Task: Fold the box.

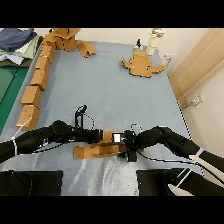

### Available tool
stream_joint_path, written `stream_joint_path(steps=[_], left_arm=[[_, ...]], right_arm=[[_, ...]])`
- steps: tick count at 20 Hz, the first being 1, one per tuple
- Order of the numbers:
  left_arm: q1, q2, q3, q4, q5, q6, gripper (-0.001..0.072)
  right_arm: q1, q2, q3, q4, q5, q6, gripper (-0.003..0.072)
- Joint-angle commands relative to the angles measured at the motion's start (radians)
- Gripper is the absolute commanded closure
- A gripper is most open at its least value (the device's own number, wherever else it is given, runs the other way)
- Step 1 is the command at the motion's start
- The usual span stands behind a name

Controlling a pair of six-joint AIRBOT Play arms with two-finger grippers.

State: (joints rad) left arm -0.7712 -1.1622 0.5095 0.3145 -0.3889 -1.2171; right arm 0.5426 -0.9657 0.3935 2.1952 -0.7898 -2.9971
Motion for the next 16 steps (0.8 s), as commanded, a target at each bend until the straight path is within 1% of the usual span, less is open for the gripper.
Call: stream_joint_path(steps=[1,3,5,12,13,16], left_arm=[[0.007,0.002,0.011,0.019,-0.005,-0.009,0.0701],[0.026,0.023,0.032,0.019,-0.006,0.01,0.0702],[0.039,0.071,0.045,0.018,-0.008,0.06,0.0702],[0.039,0.326,0.017,0.026,-0.061,0.262,0.0703],[0.039,0.364,0.003,0.032,-0.084,0.293,0.0703],[0.039,0.483,-0.067,0.053,-0.223,0.398,0.0703]], right_arm=[[0.001,0.001,0.0,0.0,0.002,0.0,0.0181],[0.001,0.001,0.0,0.0,0.002,0.0,0.0181],[0.001,0.001,0.0,0.0,0.002,0.0,0.0181],[0.001,0.001,0.0,0.0,0.002,0.0,0.0181],[0.001,0.001,0.0,0.0,0.002,0.0,0.0182],[0.001,0.001,0.0,0.0,0.002,0.0,0.0182]])
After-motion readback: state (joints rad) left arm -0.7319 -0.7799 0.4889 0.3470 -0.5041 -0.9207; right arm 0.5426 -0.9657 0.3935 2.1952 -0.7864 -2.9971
